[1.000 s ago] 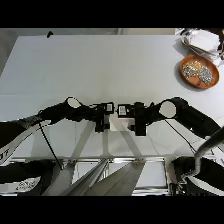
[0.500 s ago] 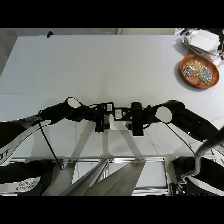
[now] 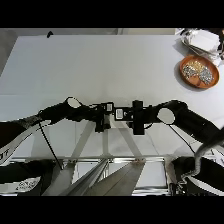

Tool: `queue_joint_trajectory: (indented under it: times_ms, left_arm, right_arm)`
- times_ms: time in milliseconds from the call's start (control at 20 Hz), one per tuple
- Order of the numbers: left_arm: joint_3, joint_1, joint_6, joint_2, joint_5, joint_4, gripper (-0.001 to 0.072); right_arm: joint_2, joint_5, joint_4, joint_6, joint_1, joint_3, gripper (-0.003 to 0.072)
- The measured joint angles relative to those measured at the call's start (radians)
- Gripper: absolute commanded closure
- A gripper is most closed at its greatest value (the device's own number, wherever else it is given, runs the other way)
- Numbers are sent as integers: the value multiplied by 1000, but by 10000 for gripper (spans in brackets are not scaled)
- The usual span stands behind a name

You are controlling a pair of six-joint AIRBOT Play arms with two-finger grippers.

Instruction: Fold the box and place the chain.

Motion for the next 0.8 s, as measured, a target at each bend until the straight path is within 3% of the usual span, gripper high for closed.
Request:
queue_joint_trajectory:
  times_ms: [250,400,800]
  left_arm:
    - [0,0,1,0,0,0,499]
    - [0,0,0,0,0,0,499]
    - [0,0,2,0,0,0,499]
  right_arm:
    - [6,-12,-2,1,0,0,397]
    - [13,-24,-2,2,0,0,446]
    - [22,-58,-27,29,1,0,451]
